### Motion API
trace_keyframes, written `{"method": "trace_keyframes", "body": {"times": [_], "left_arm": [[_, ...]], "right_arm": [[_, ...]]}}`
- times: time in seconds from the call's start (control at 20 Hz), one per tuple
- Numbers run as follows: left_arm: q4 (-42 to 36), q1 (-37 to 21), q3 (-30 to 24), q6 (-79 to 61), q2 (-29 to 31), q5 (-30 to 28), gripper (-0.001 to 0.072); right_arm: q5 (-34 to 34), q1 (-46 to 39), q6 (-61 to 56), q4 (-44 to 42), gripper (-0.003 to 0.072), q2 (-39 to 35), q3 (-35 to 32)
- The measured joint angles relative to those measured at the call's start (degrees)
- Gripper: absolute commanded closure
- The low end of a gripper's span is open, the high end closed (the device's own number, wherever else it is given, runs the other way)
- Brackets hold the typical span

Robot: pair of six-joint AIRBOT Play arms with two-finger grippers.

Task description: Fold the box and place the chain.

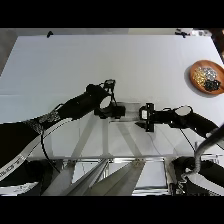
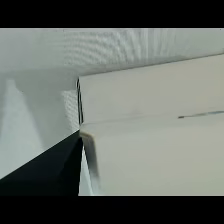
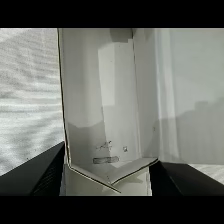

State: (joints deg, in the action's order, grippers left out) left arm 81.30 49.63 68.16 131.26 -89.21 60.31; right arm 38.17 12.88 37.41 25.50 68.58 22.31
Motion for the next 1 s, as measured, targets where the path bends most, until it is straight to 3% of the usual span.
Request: {"method": "trace_keyframes", "body": {"times": [0.1,0.2,0.5,0.55,0.65,0.95,1.0], "left_arm": [[0.5,0.07,-0.02,2.14,0.0,1.18,0.0326],[1.18,0.07,-0.26,3.98,0.0,1.64,0.0378],[1.86,0.07,-1.97,5.86,0.0,-1.11,0.038],[1.86,0.07,-2.1,5.79,0.0,-1.99,0.0407],[2.16,0.07,-2.25,5.46,-0.09,-2.8,0.0587],[0.61,0.07,-2.36,4.33,-1.68,-4.52,0.0585],[0.15,0.07,-2.36,4.13,-1.86,-4.63,0.07]], "right_arm": [[-0.02,0.0,0.0,0.0,0.0223,0.0,0.0],[-0.02,0.0,0.0,0.0,0.0223,0.0,0.0],[-0.02,0.0,0.0,0.0,0.0223,0.0,0.0],[-0.04,0.0,0.0,0.0,0.0223,0.0,0.0],[-0.04,0.0,-0.04,-0.04,0.0223,0.0,0.0],[-0.07,-0.02,-0.04,0.0,0.0223,0.0,0.0],[-0.07,-0.02,-0.04,0.02,0.0223,0.0,0.0]]}}
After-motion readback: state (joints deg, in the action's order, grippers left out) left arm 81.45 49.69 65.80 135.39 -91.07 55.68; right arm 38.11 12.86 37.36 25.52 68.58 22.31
